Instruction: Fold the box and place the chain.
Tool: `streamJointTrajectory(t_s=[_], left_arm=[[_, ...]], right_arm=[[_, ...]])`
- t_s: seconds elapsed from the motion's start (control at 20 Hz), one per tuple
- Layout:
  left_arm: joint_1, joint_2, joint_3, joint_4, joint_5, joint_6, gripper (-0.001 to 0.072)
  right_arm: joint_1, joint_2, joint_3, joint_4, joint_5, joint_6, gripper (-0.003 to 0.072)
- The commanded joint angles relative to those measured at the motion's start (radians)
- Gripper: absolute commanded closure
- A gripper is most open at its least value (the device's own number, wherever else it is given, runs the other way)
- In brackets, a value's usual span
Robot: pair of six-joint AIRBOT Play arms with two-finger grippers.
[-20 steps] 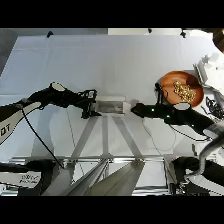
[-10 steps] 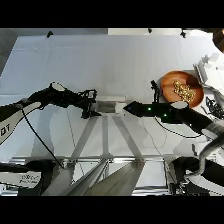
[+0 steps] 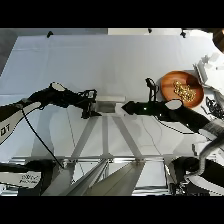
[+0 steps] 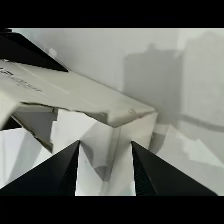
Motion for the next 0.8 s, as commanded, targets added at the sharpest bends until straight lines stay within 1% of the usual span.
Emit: streamJointTrajectory(t_s=[0.0,0.25,0.35,0.55,0.75], left_arm=[[0.000,0.000,0.000,0.000,0.000,0.000,0.0434],[0.000,0.000,0.000,0.000,0.000,0.000,0.0434],[0.000,0.000,0.000,0.000,0.000,0.000,0.0434],[0.000,0.000,0.000,0.000,0.000,0.000,0.0434],[0.000,0.000,0.000,0.000,0.000,0.000,0.0434]], right_arm=[[0.049,0.000,0.054,-0.153,-0.060,0.128,0.0321],[0.102,-0.006,0.068,-0.375,-0.122,0.309,0.0321],[0.127,-0.013,0.069,-0.424,-0.143,0.353,0.0321],[0.168,-0.040,0.072,-0.470,-0.184,0.391,0.0322],[0.173,-0.046,0.072,-0.492,-0.226,0.392,0.0322]])
